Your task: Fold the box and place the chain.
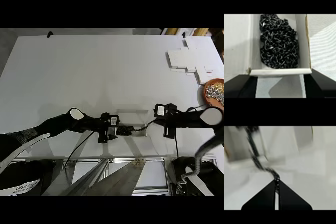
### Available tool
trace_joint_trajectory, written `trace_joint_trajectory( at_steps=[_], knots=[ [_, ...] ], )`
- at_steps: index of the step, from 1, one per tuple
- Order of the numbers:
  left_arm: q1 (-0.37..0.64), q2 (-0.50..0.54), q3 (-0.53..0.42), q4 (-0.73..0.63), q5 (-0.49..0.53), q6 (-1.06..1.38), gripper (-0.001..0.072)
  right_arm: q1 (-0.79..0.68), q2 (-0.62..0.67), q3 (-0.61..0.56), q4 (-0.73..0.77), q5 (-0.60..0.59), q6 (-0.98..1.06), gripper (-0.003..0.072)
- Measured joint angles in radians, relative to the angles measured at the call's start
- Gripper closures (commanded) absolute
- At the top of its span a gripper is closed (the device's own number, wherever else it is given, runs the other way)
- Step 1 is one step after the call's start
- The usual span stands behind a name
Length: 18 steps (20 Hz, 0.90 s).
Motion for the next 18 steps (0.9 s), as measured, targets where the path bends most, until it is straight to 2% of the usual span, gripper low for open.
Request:
trace_joint_trajectory(
  at_steps=[4, 8, 9, 11, 12, 14, 18],
  knots=[
    [0.000, 0.000, 0.000, 0.000, 0.000, 0.000, 0.0378, 0.119, 0.064, 0.000, 0.247, 0.016, 0.005, 0.0670],
    [0.000, 0.000, 0.000, 0.000, 0.000, 0.000, 0.0378, 0.278, 0.015, 0.000, 0.358, -0.094, 0.008, 0.0669],
    [0.000, 0.000, 0.000, 0.000, 0.000, 0.000, 0.0378, 0.311, -0.011, 0.000, 0.368, -0.124, 0.008, 0.0665],
    [0.000, 0.000, 0.000, 0.000, 0.000, 0.000, 0.0378, 0.350, -0.055, 0.000, 0.369, -0.166, 0.009, 0.0505],
    [0.000, 0.000, 0.000, 0.000, 0.000, 0.000, 0.0378, 0.361, -0.072, 0.001, 0.365, -0.182, 0.008, 0.0489],
    [0.000, 0.000, 0.000, 0.000, 0.000, 0.000, 0.0378, 0.359, -0.089, 0.011, 0.350, -0.192, 0.009, 0.0539],
    [0.000, 0.000, 0.000, 0.000, 0.000, 0.000, 0.0378, 0.247, -0.086, 0.079, 0.258, -0.126, 0.010, 0.0536]
  ],
)
